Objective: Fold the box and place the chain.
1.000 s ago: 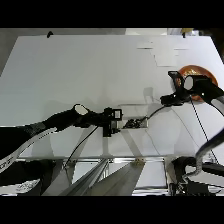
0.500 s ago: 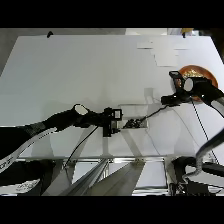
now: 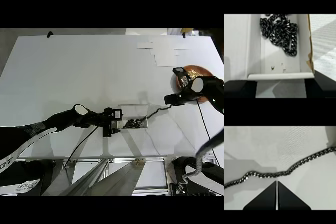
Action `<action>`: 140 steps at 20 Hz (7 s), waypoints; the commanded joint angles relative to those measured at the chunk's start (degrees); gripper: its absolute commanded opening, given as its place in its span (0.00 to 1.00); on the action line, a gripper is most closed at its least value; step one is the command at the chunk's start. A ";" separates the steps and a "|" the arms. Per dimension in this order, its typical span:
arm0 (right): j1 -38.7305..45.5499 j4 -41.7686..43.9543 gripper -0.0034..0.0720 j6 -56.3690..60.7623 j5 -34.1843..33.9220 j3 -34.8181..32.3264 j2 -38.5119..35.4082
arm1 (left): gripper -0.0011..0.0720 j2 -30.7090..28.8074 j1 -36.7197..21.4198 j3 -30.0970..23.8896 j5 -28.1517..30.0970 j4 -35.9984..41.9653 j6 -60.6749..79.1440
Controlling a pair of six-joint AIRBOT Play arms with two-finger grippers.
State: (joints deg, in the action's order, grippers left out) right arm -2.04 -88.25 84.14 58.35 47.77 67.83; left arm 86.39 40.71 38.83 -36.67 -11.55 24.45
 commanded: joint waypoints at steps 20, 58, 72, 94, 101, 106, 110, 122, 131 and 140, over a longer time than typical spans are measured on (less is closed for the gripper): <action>0.02 -0.28 0.39 12.07 -5.25 -5.18 6.34 | 0.30 0.02 0.02 0.04 0.02 -0.02 0.00; -0.20 39.39 0.07 -11.21 13.66 -5.18 -30.27 | 0.30 0.02 0.02 0.04 0.00 -0.02 0.00; -20.81 44.02 0.07 -12.22 0.57 -5.18 -28.87 | 0.30 0.02 0.02 0.04 0.02 -0.02 0.00; -21.77 29.70 0.42 -18.53 6.19 0.85 -12.70 | 0.30 0.02 0.02 0.04 0.02 -0.02 0.00; -4.92 21.55 0.09 -18.18 -0.48 11.02 -9.88 | 0.30 0.00 0.02 0.04 0.00 -0.02 0.00; -1.53 12.28 0.07 -15.72 0.02 8.22 0.87 | 0.30 0.02 0.04 0.04 0.02 -0.02 0.02; -1.53 8.81 0.14 -10.62 2.49 7.28 5.35 | 0.30 0.02 0.02 0.04 0.02 -0.02 0.02; -1.53 5.25 0.43 -1.44 0.07 1.70 6.47 | 0.30 0.02 0.02 0.04 0.02 -0.02 0.00; -1.53 4.61 0.53 -1.36 0.61 1.49 12.35 | 0.30 0.02 0.02 0.04 0.02 -0.02 0.00; -1.53 4.37 0.34 -0.11 -0.39 1.44 12.90 | 0.30 0.02 0.02 0.04 0.02 -0.02 0.00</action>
State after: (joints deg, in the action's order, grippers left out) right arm -3.60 -83.83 83.81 58.26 49.28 80.53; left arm 86.39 40.71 38.83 -36.67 -11.55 24.45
